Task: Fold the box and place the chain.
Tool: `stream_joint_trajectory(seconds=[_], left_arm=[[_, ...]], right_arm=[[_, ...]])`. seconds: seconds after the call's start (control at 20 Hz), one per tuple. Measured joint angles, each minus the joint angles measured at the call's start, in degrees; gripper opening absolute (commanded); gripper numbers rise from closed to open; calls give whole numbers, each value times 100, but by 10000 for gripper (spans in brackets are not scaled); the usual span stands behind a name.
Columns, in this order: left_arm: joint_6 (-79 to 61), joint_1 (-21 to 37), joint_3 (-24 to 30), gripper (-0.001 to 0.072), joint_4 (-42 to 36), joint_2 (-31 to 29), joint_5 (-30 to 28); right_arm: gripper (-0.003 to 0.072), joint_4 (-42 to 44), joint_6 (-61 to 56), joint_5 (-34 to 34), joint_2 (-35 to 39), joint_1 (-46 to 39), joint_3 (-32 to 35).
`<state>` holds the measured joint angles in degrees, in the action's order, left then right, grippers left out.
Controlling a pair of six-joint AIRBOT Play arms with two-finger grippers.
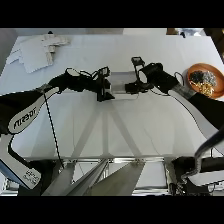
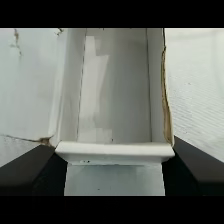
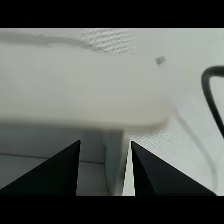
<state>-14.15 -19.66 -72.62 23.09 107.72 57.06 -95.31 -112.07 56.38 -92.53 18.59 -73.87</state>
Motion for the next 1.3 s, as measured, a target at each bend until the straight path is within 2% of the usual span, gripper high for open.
stream_joint_trajectory(seconds=[0.35, 0.6, 0.85, 1.0, 1.1, 1.3], left_arm=[[-15, 0, 0, 278, 24, 0, 20], [-15, 0, 0, 278, 26, 0, 20], [-15, 0, 0, 278, 28, 0, 20], [-15, 0, 0, 278, 28, 0, 20], [-15, 0, 0, 278, 28, 0, 20], [-15, 0, 0, 278, 26, 0, 20]], right_arm=[[359, -170, 391, 260, 992, -101, -7], [360, -275, 1196, 343, 1593, -706, -9], [362, -704, 1797, 542, 1784, -1945, -9], [368, -831, 2057, 334, 1810, -2983, -7], [415, -846, 2149, 103, 1794, -3679, -9], [435, -778, 2238, -146, 1482, -4870, -9]])
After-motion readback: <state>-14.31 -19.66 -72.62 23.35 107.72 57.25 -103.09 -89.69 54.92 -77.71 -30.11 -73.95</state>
